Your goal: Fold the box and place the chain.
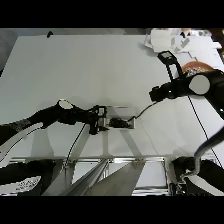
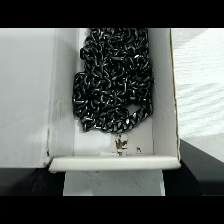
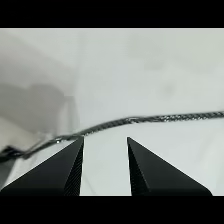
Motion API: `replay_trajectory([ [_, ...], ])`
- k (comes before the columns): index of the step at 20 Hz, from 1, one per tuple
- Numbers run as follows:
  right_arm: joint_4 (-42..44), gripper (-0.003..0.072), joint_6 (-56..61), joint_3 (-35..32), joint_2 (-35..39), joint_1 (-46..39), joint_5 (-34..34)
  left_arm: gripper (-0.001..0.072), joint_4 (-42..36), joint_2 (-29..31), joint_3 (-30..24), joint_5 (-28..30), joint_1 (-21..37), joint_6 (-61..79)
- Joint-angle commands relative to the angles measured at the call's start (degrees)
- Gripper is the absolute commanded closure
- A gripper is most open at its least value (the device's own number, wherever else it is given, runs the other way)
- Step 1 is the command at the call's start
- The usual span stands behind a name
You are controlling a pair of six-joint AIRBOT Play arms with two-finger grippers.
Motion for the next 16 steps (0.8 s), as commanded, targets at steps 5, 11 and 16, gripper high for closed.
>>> replay_trajectory([
  [5, -3.0, 0.0175, 1.5, 0.1, -15.0, -5.0, -3.3, 0.056, 0.0, 0.0, 0.0, 0.0, 0.0, 0.0],
  [11, -3.8, 0.0255, 6.0, 0.1, -20.8, -4.9, -3.9, 0.056, 0.0, 0.0, 0.0, 0.0, 0.0, 0.0],
  [16, -3.8, 0.0282, 9.1, 0.0, -21.8, -4.9, -5.0, 0.056, 0.0, 0.0, 0.0, 0.0, 0.0, 0.0],
])
